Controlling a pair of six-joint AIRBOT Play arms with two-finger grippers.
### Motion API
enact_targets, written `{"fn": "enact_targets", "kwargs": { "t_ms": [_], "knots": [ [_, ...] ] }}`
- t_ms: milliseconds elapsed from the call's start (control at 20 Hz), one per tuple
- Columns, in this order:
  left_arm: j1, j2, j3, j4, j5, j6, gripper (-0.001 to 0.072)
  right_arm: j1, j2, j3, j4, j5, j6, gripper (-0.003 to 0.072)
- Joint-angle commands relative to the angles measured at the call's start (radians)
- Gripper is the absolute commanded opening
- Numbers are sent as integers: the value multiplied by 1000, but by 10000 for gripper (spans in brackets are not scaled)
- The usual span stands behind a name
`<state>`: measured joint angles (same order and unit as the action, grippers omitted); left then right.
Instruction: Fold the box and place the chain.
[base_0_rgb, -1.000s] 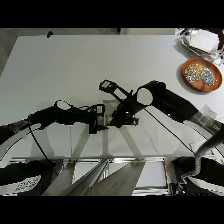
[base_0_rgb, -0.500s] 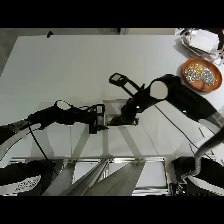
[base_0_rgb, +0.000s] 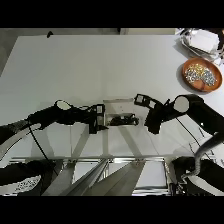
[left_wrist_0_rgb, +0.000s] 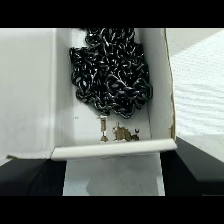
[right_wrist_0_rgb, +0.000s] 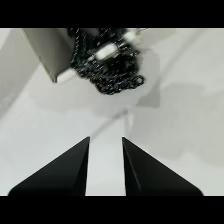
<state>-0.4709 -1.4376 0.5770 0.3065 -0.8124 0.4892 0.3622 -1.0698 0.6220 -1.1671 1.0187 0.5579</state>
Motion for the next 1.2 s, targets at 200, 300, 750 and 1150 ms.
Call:
{"fn": "enact_targets", "kwargs": {
  "t_ms": [200, 300, 750, 1150],
  "knots": [
    [0, 1, -1, 0, 0, 0, 210, -21, -44, -77, 206, -165, -444, 279],
    [0, 1, 0, 0, 0, 0, 210, -21, -61, -77, 256, -190, -468, 278],
    [0, 1, -1, 0, 0, 0, 210, 17, -150, -77, 311, -251, -467, 123],
    [0, 1, 0, 0, 0, 0, 210, 10, -118, -76, 214, -236, -301, 9]
  ]
}}
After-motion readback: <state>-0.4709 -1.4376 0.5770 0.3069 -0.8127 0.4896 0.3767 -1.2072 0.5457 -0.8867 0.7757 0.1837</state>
